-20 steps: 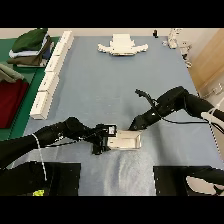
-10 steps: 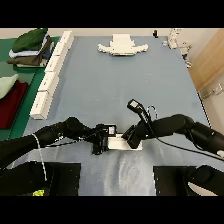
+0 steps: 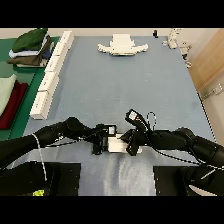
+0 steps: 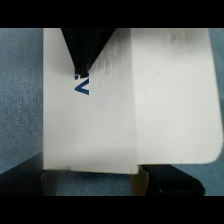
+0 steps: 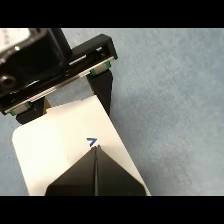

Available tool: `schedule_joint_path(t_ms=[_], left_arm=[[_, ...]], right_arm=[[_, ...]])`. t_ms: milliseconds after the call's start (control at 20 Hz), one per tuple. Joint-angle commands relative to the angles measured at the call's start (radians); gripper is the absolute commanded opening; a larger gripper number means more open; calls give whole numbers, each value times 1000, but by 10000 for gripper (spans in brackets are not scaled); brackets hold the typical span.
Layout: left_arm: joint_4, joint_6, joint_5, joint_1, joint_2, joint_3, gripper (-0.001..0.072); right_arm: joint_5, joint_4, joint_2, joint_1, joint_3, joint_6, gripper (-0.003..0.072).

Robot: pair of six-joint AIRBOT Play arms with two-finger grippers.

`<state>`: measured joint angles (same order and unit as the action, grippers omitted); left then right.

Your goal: Fold the box.

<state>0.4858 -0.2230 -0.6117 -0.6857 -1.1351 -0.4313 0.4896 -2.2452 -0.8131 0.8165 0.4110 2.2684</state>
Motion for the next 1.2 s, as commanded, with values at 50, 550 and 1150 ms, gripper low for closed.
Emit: schedule_joint_path(t_ms=[50, 550, 1150], left_arm=[[0, 0, 0, 0, 0, -1, 511], [0, 0, 0, 0, 0, -1, 511], [0, 0, 0, 0, 0, -1, 511]], right_arm=[[12, 62, 4, 8, 32, 5, 251], [220, 182, 4, 61, 71, 204, 486], [140, 364, 11, 96, 71, 229, 485]])
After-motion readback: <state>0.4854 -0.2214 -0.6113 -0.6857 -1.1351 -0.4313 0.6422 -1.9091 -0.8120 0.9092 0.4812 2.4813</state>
